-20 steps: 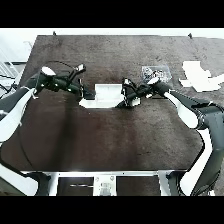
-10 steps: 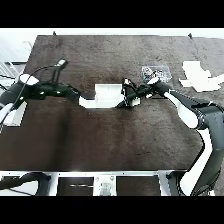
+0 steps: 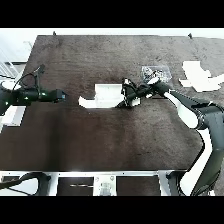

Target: Fold the box and place the chain.

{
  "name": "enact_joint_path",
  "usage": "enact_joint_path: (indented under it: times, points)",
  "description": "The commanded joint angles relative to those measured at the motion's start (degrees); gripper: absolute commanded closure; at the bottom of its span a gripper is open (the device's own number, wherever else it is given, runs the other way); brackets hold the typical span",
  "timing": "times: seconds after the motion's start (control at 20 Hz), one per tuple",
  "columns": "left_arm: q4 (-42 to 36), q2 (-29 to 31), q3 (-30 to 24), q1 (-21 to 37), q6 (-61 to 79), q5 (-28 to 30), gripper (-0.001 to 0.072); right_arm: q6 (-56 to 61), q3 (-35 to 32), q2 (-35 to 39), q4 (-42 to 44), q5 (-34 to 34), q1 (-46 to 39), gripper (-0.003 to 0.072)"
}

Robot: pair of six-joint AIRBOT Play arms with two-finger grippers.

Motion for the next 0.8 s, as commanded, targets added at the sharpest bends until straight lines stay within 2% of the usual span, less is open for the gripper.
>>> enact_joint_path:
  times: [0.0, 0.2, 0.4, 0.75]
  points:
    - [-0.1, -4.7, -0.2, 0.8, -6.3, -2.4, 0.0697, 0.0, 0.0, 0.0, 0.0, 0.0, 0.0, 0.0103]
    - [-3.0, -9.2, -0.1, 0.6, -6.1, -1.0, 0.0697, 0.0, 0.0, 0.0, 0.0, 0.0, 0.0, 0.0103]
    - [-4.5, -12.4, 0.5, -2.3, -5.7, 2.1, 0.0697, 0.0, 0.0, 0.0, 0.0, 0.0, 0.0, 0.0104]
    - [-5.8, -20.3, 6.5, -10.4, -7.8, 4.8, 0.0696, 0.0, 0.0, 0.0, 0.0, 0.0, 0.0, 0.0103]
